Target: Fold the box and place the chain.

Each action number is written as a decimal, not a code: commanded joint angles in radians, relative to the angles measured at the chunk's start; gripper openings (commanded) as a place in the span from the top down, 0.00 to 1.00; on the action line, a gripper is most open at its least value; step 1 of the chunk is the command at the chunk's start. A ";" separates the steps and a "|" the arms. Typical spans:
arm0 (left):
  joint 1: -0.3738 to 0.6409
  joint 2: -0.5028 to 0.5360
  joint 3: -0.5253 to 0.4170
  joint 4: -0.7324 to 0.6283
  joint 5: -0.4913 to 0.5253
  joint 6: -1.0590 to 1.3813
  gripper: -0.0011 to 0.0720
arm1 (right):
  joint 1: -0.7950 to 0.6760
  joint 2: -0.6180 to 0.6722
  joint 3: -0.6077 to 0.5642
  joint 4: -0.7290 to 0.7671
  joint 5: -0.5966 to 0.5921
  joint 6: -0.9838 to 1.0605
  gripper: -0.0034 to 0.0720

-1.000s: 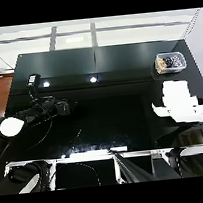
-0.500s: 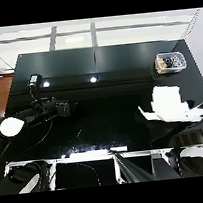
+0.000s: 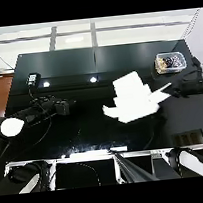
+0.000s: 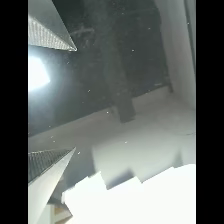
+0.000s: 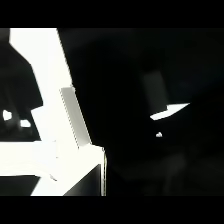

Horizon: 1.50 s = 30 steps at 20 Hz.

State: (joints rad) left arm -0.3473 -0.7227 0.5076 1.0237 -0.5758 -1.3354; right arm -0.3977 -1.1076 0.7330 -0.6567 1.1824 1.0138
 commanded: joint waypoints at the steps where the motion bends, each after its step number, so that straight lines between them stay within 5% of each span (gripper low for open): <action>1: -0.001 -0.001 -0.002 0.013 0.019 0.010 0.02 | 0.258 0.201 -0.156 0.136 -0.330 -0.001 0.94; 7: -0.002 -0.013 -0.003 0.011 0.100 -0.029 0.02 | 0.577 0.443 -0.419 0.165 -0.683 -0.028 0.94; 11: 0.000 -0.128 -0.002 -0.027 0.050 -0.140 0.02 | 0.693 0.456 -0.487 0.166 -0.705 -0.027 0.94; 17: 0.089 -0.394 0.020 -0.381 -0.052 0.055 0.02 | 0.734 0.456 -0.491 0.168 -0.719 -0.020 0.94; 21: 0.227 -0.596 0.088 -0.808 -0.445 0.619 0.02 | 0.734 0.456 -0.491 0.166 -0.715 -0.020 0.94; 26: 0.152 -0.754 0.212 -0.739 -0.489 0.698 0.02 | 0.734 0.456 -0.491 0.166 -0.699 -0.002 0.94; 30: 0.110 -0.882 0.296 -0.752 -0.657 0.788 0.02 | 0.734 0.456 -0.491 0.166 -0.689 0.004 0.94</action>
State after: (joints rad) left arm -0.2108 -1.5127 0.7444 0.2913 -1.0958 -0.6479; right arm 0.3355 -0.6521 0.2420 -0.4908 0.4843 1.0096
